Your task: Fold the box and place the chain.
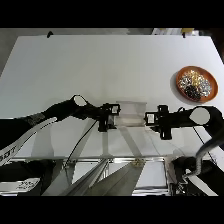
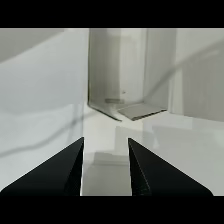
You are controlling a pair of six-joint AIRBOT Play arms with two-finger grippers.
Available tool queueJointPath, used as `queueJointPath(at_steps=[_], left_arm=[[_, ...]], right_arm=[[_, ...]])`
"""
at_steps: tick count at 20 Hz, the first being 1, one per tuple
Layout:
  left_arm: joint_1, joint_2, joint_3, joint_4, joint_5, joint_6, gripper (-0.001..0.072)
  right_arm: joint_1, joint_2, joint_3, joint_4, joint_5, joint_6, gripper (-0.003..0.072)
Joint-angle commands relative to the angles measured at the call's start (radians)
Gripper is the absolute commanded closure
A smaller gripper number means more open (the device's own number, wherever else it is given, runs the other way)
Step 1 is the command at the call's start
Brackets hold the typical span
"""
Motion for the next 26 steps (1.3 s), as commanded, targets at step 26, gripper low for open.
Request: queueJointPath(at_steps=[26], left_arm=[[0.000, 0.001, 0.000, 0.000, 0.000, 0.000, 0.0502]], right_arm=[[-0.164, -0.269, -0.044, 0.475, -0.032, -0.335, 0.0537]])
